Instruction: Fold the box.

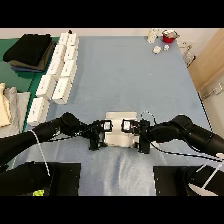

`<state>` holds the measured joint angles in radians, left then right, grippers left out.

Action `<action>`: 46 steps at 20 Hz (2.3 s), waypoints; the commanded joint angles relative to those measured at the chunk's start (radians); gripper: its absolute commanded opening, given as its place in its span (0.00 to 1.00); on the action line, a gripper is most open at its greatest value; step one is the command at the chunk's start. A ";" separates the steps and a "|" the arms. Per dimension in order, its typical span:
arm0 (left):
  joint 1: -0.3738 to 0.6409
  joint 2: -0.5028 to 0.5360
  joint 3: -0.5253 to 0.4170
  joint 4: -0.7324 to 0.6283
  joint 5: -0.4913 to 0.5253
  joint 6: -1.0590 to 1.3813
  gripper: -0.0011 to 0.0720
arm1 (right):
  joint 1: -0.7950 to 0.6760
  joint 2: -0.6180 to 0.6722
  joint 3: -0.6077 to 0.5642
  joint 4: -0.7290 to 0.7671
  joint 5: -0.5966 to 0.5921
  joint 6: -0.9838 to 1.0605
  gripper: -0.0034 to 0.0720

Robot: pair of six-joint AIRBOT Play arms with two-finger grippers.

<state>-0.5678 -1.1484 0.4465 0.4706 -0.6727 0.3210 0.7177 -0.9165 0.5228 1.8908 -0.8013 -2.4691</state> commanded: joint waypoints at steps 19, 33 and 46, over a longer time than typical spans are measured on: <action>0.000 0.000 0.000 0.000 0.000 0.000 0.73 | -0.119 0.134 0.001 -0.648 -0.288 1.046 0.05; 0.000 0.000 0.000 -0.004 0.000 -0.001 0.73 | -0.855 0.072 -0.139 0.223 -0.368 1.011 0.05; 0.000 0.000 0.000 -0.002 0.013 -0.026 0.73 | -0.850 0.039 -0.177 0.364 -0.367 0.869 0.05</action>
<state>-0.5678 -1.1484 0.4465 0.4671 -0.6689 0.2993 -0.1352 -0.8768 0.3466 2.1998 -1.1664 -1.5600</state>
